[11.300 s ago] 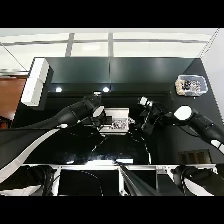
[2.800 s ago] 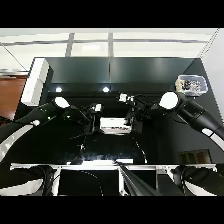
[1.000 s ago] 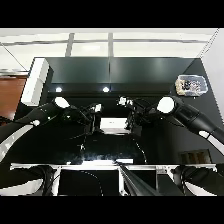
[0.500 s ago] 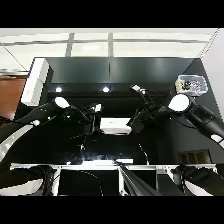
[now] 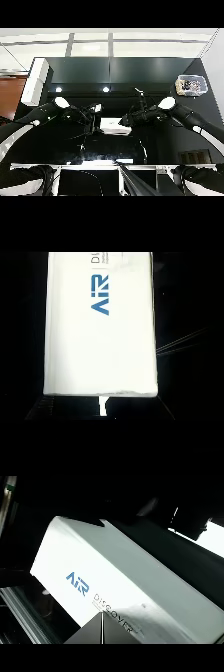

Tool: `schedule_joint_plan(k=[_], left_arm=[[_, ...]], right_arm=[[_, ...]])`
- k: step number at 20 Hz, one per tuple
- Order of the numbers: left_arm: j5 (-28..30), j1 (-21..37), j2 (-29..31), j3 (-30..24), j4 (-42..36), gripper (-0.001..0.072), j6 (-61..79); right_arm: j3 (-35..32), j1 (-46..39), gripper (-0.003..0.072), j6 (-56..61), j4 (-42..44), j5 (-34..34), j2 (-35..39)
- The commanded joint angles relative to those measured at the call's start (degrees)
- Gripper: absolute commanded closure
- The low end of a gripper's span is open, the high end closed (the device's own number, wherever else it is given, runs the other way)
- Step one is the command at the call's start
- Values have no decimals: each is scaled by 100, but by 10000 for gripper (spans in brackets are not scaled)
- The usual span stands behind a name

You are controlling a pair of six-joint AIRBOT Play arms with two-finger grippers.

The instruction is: Fold the box and place the chain.

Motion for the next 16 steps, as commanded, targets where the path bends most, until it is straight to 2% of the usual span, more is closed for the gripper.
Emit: schedule_joint_plan(k=[1, 5, 7, 8, 10, 11, 14, 16], left_arm=[[2, -2, -4, 0, -7, 241, 0], [-46, -2, -4, 0, -111, 242, -4], [-46, 0, 11, 0, -96, 240, -4], [-44, 0, 37, 11, -37, 210, -4], [-42, 13, 127, 28, 57, 35, -9], [-44, 44, 195, 35, 129, -7, -118], [-225, 271, 461, 35, 682, -7, -824], [-664, 516, 743, 35, 903, -7, -1110]], right_arm=[[-13, 2, 668, 39, -317, -98, -140], [-7, 11, 668, 33, -280, -107, -138], [103, -20, 668, 28, -289, 184, -129], [234, -72, 669, 31, -289, 450, -103], [527, -258, 668, 31, -302, 970, 98], [654, -420, 669, 33, -315, 1185, 273], [839, -1222, 668, 142, -505, 1598, 1078], [839, -1886, 669, 323, -798, 1840, 1624]])
